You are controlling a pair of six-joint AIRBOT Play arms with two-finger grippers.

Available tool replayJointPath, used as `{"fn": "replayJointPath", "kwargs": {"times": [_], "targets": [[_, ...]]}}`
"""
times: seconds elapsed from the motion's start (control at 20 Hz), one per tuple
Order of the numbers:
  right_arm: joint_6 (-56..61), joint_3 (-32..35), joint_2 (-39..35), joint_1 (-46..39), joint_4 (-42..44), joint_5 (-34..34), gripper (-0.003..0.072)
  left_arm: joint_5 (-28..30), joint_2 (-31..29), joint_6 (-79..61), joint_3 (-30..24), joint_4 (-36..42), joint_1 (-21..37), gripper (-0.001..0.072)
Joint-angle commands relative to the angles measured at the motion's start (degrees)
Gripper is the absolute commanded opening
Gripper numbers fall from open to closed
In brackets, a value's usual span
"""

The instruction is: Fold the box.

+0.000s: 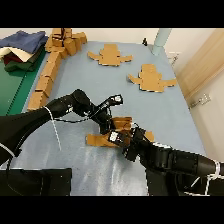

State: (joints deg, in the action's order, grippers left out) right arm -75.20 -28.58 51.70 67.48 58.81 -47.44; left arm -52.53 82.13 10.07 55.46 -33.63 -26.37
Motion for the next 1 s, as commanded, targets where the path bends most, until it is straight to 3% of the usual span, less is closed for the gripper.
{"fn": "replayJointPath", "kwargs": {"times": [0.0,0.4,0.6,0.95], "targets": [[0.37,-0.04,0.90,-0.02,2.32,-0.50,0.0697,0.04,0.02,0.00,0.02,0.00,-0.07,0.0014],[-0.68,0.15,-2.51,-1.03,-5.35,-2.01,0.0720,0.04,0.02,0.00,0.02,0.00,-0.09,0.0014],[-16.81,1.46,-6.99,-8.94,5.16,2.80,0.0720,0.04,0.02,0.00,0.02,0.00,-0.07,0.0014],[-55.30,0.85,-7.26,-27.06,33.22,7.37,0.0720,0.04,0.02,0.00,0.02,0.00,-0.07,0.0014]]}}
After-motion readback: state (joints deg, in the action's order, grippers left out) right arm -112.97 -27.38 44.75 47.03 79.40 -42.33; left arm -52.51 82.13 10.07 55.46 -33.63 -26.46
